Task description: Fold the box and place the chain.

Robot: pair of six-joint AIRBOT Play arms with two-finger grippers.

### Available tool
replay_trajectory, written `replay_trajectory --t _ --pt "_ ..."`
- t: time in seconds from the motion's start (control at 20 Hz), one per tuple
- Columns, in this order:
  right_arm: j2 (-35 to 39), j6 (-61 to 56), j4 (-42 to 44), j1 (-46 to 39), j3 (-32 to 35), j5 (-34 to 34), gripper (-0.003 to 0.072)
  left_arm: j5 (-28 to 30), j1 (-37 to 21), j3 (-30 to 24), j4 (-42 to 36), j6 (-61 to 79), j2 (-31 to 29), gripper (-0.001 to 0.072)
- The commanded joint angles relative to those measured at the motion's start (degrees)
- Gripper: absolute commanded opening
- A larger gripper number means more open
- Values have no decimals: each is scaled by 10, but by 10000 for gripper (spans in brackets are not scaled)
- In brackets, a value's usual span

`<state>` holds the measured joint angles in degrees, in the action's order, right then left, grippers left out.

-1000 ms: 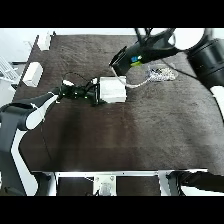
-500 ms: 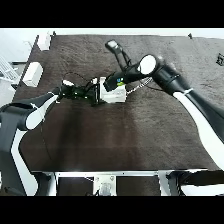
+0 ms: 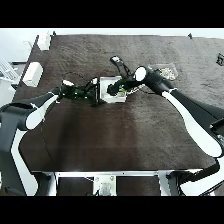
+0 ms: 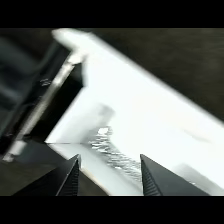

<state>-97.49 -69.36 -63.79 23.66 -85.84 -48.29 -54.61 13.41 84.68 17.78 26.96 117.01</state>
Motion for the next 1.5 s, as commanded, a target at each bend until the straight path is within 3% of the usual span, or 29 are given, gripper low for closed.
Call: replay_trajectory --t 0.0,0.25,0.5,0.85,1.05,1.3,1.35,1.45 --pt "34 0 -2 -44 0 -18 443 1 0 0 0 0 0 462" --pt "86 -23 -4 -188 51 -18 443 0 0 0 0 0 0 462" --pt "55 -76 80 -293 145 94 480 0 0 0 0 0 0 462" --pt "-29 -41 204 -280 144 235 501 0 0 0 0 0 0 462" --pt "-67 44 306 -262 105 238 501 1 0 0 0 0 0 462" --pt "-92 78 318 -255 75 233 499 1 0 0 0 0 0 462" --pt "-92 93 318 -255 75 233 479 1 0 0 0 0 0 462" --pt "-92 114 319 -253 72 233 347 1 0 0 0 0 0 462"
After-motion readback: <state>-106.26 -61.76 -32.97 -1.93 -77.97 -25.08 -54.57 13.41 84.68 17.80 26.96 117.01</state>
